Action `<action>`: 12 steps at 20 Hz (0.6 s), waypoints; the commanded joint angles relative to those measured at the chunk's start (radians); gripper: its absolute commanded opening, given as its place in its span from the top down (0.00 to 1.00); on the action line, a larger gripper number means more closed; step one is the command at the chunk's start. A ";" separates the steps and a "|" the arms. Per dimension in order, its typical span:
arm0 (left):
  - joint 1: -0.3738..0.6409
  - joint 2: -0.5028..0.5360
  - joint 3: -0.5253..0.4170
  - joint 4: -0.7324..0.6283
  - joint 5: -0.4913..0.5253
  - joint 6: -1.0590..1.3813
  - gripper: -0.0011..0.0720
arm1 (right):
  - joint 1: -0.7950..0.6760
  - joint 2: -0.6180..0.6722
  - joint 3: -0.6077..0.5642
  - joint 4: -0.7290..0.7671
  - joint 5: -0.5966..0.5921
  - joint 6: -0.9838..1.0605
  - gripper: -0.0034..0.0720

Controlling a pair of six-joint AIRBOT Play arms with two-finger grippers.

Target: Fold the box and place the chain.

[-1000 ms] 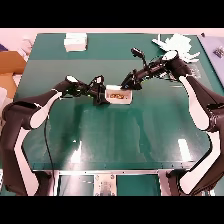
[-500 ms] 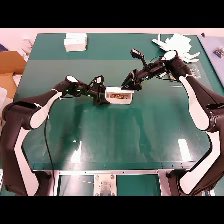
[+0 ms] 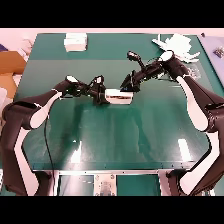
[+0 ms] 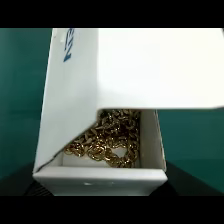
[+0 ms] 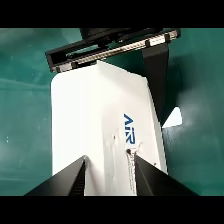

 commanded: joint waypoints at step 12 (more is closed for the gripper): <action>0.000 0.000 0.000 0.000 0.000 0.000 0.49 | 0.025 0.000 0.001 -0.051 0.026 0.018 0.36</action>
